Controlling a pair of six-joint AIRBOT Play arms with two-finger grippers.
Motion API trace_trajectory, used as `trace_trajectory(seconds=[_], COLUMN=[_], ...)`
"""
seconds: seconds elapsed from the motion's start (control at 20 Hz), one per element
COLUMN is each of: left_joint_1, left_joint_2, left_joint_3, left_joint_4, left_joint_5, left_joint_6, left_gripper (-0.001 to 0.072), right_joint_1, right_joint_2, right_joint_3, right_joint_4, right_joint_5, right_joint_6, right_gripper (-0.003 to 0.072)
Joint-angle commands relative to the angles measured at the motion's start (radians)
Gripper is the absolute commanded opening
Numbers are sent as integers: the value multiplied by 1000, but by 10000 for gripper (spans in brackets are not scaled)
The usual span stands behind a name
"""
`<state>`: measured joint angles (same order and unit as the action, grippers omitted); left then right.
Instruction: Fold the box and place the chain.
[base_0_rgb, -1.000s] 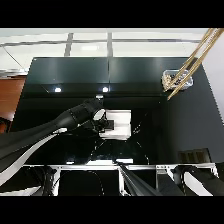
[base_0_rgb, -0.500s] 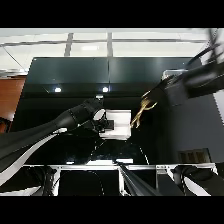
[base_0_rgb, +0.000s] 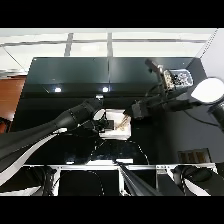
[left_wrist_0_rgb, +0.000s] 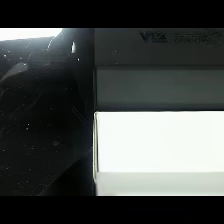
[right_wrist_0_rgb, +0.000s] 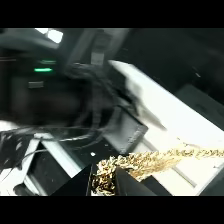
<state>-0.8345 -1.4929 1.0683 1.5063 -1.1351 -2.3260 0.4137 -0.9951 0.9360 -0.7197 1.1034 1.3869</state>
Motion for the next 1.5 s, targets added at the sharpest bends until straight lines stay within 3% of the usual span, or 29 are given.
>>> trace_trajectory(seconds=[0.0,0.15,0.25,0.4,0.55,0.65,0.75,0.8,0.85,0.95,1.2,1.4,1.45], left_joint_1=[0,0,0,0,0,0,0,0,0,0,0,0,0], left_joint_2=[0,0,0,0,0,0,0,0,0,0,0,0,0], left_joint_3=[0,0,0,0,0,0,0,0,0,0,0,0,0], left_joint_4=[0,0,0,0,0,0,0,0,0,0,0,0,0], left_joint_5=[0,0,0,0,0,0,0,0,0,0,0,0,0], left_joint_6=[0,0,0,0,0,0,0,0,0,0,0,0,0], left_gripper=[28,28,28,28,28,28,28,28,28,28,28,28,28], right_joint_1=[6,13,17,-54,-253,-361,-419,-434,-446,-451,-451,-451,-451], right_joint_2=[-1,-1,-1,0,0,-1,-5,-23,-64,-177,-515,-658,-662], right_joint_3=[-128,-175,-178,-150,-101,-108,-157,-179,-179,-129,148,272,272], right_joint_4=[3,6,10,-30,-159,-355,-574,-625,-624,-616,-585,-552,-552], right_joint_5=[-105,-139,-145,-101,-69,-180,-369,-451,-497,-533,-448,-369,-365], right_joint_6=[40,49,50,45,44,52,229,325,341,345,393,392,389], right_gripper=[16,19,275,276,276,275,292,565,650,649,648,647,440])
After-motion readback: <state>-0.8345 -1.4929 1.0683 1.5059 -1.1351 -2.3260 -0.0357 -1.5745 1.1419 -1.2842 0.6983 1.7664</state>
